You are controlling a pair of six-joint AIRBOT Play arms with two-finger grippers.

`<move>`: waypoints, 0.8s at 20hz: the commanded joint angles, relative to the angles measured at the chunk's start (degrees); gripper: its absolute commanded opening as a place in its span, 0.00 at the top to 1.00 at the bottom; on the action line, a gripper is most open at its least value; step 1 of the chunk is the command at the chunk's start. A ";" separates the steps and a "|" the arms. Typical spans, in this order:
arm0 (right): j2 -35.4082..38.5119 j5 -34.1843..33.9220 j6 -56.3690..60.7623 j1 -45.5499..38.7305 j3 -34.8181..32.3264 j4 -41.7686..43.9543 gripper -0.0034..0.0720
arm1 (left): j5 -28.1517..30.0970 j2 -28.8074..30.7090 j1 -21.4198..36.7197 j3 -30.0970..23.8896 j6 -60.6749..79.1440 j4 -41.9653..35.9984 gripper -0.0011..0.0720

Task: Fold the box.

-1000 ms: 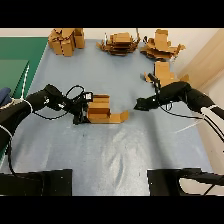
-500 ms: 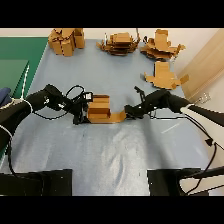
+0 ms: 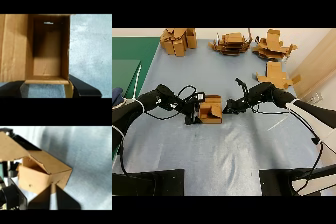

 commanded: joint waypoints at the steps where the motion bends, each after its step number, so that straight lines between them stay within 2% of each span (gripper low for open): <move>1: 0.92 -3.41 0.02 0.35 0.68 1.05 0.60 | -0.59 0.02 0.00 -0.02 -0.02 -0.15 0.89; 5: 0.92 -3.41 0.07 0.37 0.70 1.90 0.60 | -0.94 0.02 0.00 -0.02 0.00 -0.15 0.89; 8: 0.92 -1.90 2.47 1.25 0.70 0.96 0.56 | -1.01 0.02 0.00 -0.02 -0.02 -0.15 0.89; 10: 0.90 0.90 6.12 2.69 0.70 -1.46 0.47 | -1.01 0.02 0.00 -0.02 -0.02 -0.15 0.89; 12: 0.90 2.80 10.62 4.07 0.74 -5.51 0.46 | -1.01 0.02 0.00 -0.02 -0.02 -0.15 0.89; 13: 0.90 3.17 12.76 4.72 0.74 -7.10 0.43 | -1.03 0.02 0.00 -0.02 -0.02 -0.17 0.89; 16: 0.87 5.75 15.74 6.43 0.76 -8.68 0.43 | -1.03 0.02 0.00 -0.02 -0.02 -0.17 0.89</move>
